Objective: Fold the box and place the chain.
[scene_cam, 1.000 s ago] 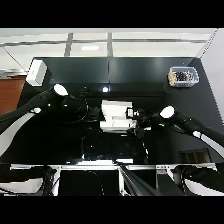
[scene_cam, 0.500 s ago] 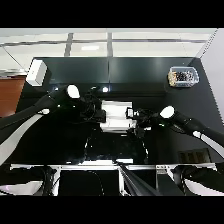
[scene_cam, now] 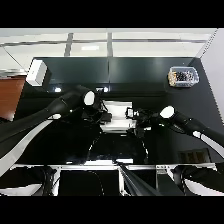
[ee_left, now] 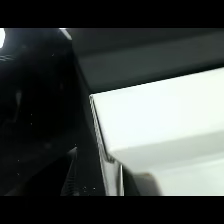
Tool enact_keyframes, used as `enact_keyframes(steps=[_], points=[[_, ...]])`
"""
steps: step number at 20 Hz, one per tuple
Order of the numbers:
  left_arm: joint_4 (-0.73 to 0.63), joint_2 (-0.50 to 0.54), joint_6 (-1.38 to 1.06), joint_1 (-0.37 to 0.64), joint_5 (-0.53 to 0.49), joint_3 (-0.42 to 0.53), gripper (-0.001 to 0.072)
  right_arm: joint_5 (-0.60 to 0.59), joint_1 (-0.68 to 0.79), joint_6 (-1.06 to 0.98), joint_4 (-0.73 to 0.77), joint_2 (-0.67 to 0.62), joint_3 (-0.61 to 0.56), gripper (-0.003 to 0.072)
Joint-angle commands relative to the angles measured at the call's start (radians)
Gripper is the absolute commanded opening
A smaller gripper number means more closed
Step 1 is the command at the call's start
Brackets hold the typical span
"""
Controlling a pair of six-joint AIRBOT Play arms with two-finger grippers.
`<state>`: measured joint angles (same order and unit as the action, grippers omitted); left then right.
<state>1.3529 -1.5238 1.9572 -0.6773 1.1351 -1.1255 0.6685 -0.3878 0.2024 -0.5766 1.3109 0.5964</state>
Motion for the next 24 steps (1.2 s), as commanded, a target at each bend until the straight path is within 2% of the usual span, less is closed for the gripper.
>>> enact_keyframes(steps=[1, 5, 9, 10, 11, 12, 13, 14, 18, 19, 20, 21, 23, 24], points=[[0.106, -0.009, 0.15, -0.058, -0.017, -0.006, 0.0329, 0.001, 0.0, 0.0, 0.0, 0.0, 0.0, 0.0126], [0.118, -0.058, 0.166, -0.085, -0.001, -0.048, 0.033, 0.001, 0.0, 0.0, 0.0, 0.0, 0.0, 0.0127], [0.128, -0.058, 0.175, -0.086, 0.001, -0.067, 0.0329, 0.001, 0.0, 0.0, 0.0, 0.0, 0.0, 0.0126], [0.128, -0.059, 0.175, -0.086, 0.001, -0.067, 0.0258, 0.001, 0.0, 0.0, 0.0, 0.0, 0.0, 0.0126], [0.127, -0.059, 0.175, -0.086, 0.0, -0.067, 0.0223, 0.001, 0.0, 0.0, 0.0, 0.0, 0.0, 0.0127], [0.126, -0.059, 0.175, -0.086, 0.0, -0.067, 0.0219, 0.001, 0.0, 0.0, 0.0, 0.0, 0.0, 0.0127], [0.124, -0.059, 0.175, -0.086, 0.0, -0.067, 0.0137, 0.001, 0.0, 0.0, 0.0, 0.0, 0.0, 0.0126], [0.124, -0.059, 0.175, -0.086, 0.0, -0.067, 0.0025, 0.001, 0.0, 0.0, 0.0, 0.0, 0.0, 0.0126], [0.123, -0.059, 0.175, -0.086, 0.0, -0.067, 0.0038, 0.001, 0.0, 0.0, 0.0, 0.0, 0.0, 0.0126], [0.122, -0.058, 0.175, -0.086, 0.001, -0.067, 0.0181, 0.001, 0.0, 0.0, 0.0, 0.0, 0.0, 0.0126], [0.122, -0.058, 0.175, -0.086, 0.003, -0.067, 0.0364, 0.001, 0.0, 0.0, 0.0, 0.0, 0.0, 0.0126], [0.122, -0.058, 0.175, -0.086, 0.01, -0.067, 0.041, 0.001, 0.0, 0.0, 0.0, 0.0, 0.0, 0.0126], [0.127, -0.059, 0.175, -0.086, 0.027, -0.067, 0.0401, 0.001, 0.0, 0.0, 0.0, 0.0, 0.0, 0.0127], [0.127, -0.059, 0.175, -0.086, 0.028, -0.067, 0.0296, 0.001, 0.0, 0.0, 0.0, 0.0, 0.0, 0.0126]])
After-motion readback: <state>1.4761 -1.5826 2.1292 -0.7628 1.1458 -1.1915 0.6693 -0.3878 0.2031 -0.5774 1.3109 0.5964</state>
